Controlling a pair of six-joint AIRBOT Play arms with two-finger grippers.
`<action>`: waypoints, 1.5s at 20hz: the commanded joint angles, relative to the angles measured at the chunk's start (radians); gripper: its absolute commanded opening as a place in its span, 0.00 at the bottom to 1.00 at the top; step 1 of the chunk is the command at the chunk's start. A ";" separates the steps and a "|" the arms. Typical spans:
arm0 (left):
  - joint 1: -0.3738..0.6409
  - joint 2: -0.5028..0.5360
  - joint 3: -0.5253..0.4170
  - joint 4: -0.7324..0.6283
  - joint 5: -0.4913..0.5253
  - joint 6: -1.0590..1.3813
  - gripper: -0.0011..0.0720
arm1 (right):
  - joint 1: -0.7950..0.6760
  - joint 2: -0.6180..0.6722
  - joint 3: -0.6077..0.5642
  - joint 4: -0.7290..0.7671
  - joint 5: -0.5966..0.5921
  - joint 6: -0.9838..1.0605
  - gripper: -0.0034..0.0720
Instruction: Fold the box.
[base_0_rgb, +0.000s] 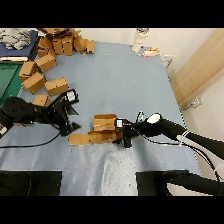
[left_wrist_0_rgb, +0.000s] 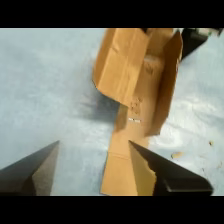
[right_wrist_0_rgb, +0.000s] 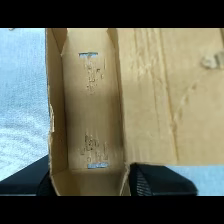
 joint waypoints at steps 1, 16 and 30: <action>-0.051 -0.006 -0.074 0.049 0.009 0.043 0.97 | 0.000 0.000 0.000 0.001 0.000 0.000 0.71; -0.328 -0.238 -0.066 0.045 0.234 0.045 0.97 | 0.000 0.000 0.000 0.001 0.000 0.000 0.71; -0.330 -0.238 -0.066 0.046 0.248 0.042 0.25 | 0.000 0.000 0.000 0.001 0.000 0.000 0.71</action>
